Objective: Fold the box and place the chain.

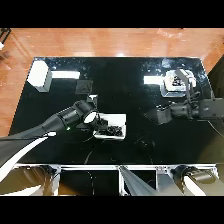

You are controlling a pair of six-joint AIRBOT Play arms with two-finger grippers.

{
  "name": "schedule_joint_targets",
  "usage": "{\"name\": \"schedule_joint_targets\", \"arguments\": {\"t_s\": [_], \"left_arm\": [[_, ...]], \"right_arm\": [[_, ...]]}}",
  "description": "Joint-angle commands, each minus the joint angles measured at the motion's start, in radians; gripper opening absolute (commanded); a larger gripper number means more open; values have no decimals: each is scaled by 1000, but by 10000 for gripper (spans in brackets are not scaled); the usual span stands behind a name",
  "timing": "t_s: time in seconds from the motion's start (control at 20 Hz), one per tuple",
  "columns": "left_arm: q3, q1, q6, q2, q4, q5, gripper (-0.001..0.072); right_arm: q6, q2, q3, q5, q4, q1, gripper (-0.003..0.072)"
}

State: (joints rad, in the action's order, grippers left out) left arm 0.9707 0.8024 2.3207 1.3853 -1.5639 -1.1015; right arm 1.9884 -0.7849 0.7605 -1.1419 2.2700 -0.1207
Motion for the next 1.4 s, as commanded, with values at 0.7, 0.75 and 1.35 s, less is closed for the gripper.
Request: {"name": "schedule_joint_targets", "arguments": {"t_s": [0.7, 0.75, 1.35], "left_arm": [[-97, -433, -478, -793, -41, -377, 563], [-144, -529, -534, -800, 66, -329, 563], [-303, -723, -872, -624, 491, -2, 564]], "right_arm": [[-57, -19, 27, 92, 81, -7, 712], [-99, -59, 67, 126, 59, -56, 712], [-195, -560, 453, 82, -222, -354, 710]]}}
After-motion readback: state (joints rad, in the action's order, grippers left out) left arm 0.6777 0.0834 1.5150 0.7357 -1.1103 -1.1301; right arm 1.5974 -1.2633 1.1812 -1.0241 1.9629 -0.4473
